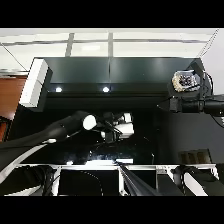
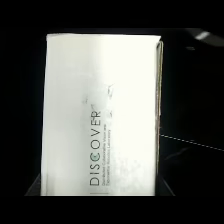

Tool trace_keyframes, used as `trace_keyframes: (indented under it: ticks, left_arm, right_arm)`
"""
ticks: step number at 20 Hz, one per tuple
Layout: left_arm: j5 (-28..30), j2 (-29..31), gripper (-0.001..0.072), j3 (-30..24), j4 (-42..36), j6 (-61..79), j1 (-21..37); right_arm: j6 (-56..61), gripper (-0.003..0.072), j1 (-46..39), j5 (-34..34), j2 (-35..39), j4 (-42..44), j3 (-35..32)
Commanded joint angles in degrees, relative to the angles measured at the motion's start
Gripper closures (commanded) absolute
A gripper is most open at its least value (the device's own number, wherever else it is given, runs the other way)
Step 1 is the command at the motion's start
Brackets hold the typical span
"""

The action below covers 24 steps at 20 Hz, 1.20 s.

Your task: Fold the box and place the chain.

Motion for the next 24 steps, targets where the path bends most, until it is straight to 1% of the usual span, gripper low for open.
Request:
trace_keyframes:
  ticks: [1,5,7,8,10,12,14,16,18,19,20,21,22,23,24]
  left_arm:
    - [-8.79,7.08,0.0437,-0.85,10.64,-13.84,6.88]
    - [-24.65,17.25,0.0437,-4.83,10.67,-14.58,25.44]
    - [-29.77,23.19,0.0437,-7.50,10.69,-14.67,37.81]
    - [-30.58,26.08,0.0437,-8.85,10.69,-15.30,43.95]
    - [-27.82,31.41,0.0437,-12.24,9.29,-17.86,56.43]
    - [-25.44,33.48,0.0437,-15.13,8.09,-18.51,66.64]
    - [-25.24,32.59,0.0436,-15.69,8.28,-18.60,73.11]
    - [-24.81,31.61,0.0437,-15.69,8.55,-18.58,77.48]
    - [-23.19,31.15,0.0436,-15.69,9.60,-18.58,80.67]
    - [-22.53,31.12,0.0437,-15.67,11.98,-18.56,82.07]
    - [-22.08,31.10,0.0436,-15.47,16.13,-18.56,83.49]
    - [-21.14,30.99,0.0436,-15.13,20.52,-18.67,85.09]
    - [-19.65,30.56,0.0437,-14.62,22.01,-18.71,86.90]
    - [-17.22,29.59,0.0436,-14.29,21.18,-18.53,88.76]
    - [-14.88,28.26,0.0436,-14.10,19.41,-18.25,89.31]
  right_arm:
    - [-0.02,0.0670,-0.02,0.31,0.00,0.02,0.07]
    - [-0.09,0.0670,-0.02,0.26,0.00,0.02,0.07]
    - [-0.37,0.0670,-0.02,0.22,0.00,0.02,0.07]
    - [-0.50,0.0670,-0.02,0.22,0.00,0.00,0.07]
    - [-0.61,0.0670,-0.02,0.20,0.00,0.00,0.07]
    - [-1.36,0.0670,-0.02,-0.15,0.00,0.02,0.07]
    - [-1.38,0.0670,-0.02,-0.85,0.00,0.00,0.07]
    - [-1.81,0.0670,-0.02,-0.87,0.00,-0.02,0.07]
    - [-1.84,0.0670,-0.02,-1.25,0.00,-0.02,0.07]
    - [-1.84,0.0670,-0.02,-1.29,0.00,-0.04,0.07]
    - [-1.81,0.0670,-0.02,-1.27,0.00,-0.02,0.07]
    - [-1.81,0.0670,-0.02,-1.27,0.00,-0.04,0.07]
    - [-1.81,0.0670,-0.02,-1.29,0.00,-0.04,0.07]
    - [-1.81,0.0670,-0.02,-1.40,0.00,-0.09,0.07]
    - [-1.79,0.0670,-0.02,-1.86,0.00,-0.13,0.07]
